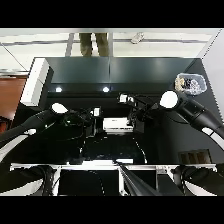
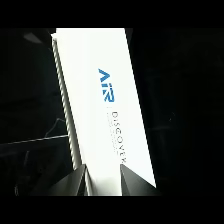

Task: Fold the box and place the chain.

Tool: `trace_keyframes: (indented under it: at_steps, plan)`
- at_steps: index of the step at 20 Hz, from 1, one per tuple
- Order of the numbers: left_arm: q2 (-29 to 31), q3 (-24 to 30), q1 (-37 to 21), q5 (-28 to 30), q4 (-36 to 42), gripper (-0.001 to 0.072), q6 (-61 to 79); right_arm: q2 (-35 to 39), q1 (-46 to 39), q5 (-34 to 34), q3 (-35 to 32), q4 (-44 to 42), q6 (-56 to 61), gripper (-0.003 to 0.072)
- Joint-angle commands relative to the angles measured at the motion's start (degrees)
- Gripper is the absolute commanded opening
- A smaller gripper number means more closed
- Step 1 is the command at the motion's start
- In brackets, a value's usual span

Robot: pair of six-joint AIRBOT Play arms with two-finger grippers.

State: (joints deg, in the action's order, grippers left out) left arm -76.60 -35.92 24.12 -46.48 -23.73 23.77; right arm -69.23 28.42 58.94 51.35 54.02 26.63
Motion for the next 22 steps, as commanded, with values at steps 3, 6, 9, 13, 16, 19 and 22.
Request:
trace_keyframes:
  at_steps: [3,6,9,13,16,19,22]
  plan:
    - [0.0,0.0,0.0,0.0,0.0,0.0388,0.0,-0.1,0.0,-0.2,-0.2,0.2,1.3,0.0231]
    - [0.0,0.0,0.0,0.0,0.0,0.0387,0.0,-0.5,0.0,0.0,-0.3,0.2,1.5,0.023]
    - [0.0,0.0,0.0,0.0,0.0,0.0387,0.0,-1.2,0.0,-0.1,-0.4,0.1,1.7,0.0231]
    - [0.0,0.0,0.0,0.0,0.0,0.0388,0.0,-1.3,0.0,0.1,-0.4,-0.1,3.2,0.0283]
    - [0.0,0.0,0.0,0.0,0.0,0.0387,0.0,-1.3,0.0,0.3,-0.4,-0.1,3.4,0.0285]
    - [0.0,0.0,0.0,0.0,0.0,0.0387,0.0,-1.8,0.0,0.3,-0.4,-0.1,4.1,0.0284]
    - [0.0,0.0,0.0,0.0,0.0,0.0387,0.0,-2.2,0.0,-0.2,-1.4,-0.3,4.7,0.0284]
